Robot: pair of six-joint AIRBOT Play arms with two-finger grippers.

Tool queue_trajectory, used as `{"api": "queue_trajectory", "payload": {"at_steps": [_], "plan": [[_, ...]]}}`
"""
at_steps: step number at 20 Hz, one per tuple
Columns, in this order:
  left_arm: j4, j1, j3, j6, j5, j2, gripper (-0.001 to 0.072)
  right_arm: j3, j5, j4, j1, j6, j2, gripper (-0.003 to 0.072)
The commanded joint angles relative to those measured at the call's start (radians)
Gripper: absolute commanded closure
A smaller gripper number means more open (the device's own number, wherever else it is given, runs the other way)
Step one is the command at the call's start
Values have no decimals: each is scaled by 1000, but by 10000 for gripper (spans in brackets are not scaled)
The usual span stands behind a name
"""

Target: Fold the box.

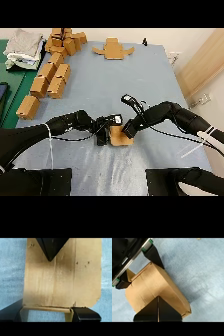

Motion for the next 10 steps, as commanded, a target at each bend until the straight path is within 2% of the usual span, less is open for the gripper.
{"api": "queue_trajectory", "payload": {"at_steps": [1, 4, 7, 10], "plan": [[0, 1, 0, 0, 0, 1, 230, -2, 22, -23, 2, 3, 1, 685], [0, 1, 0, 0, 0, 1, 230, -2, 19, -42, 5, 1, 28, 684], [0, 1, 0, 0, 0, 1, 230, -2, 58, -187, 61, 5, 102, 685], [0, 1, 0, 0, 0, 1, 230, -22, 128, -262, 141, 11, 180, 685]]}}
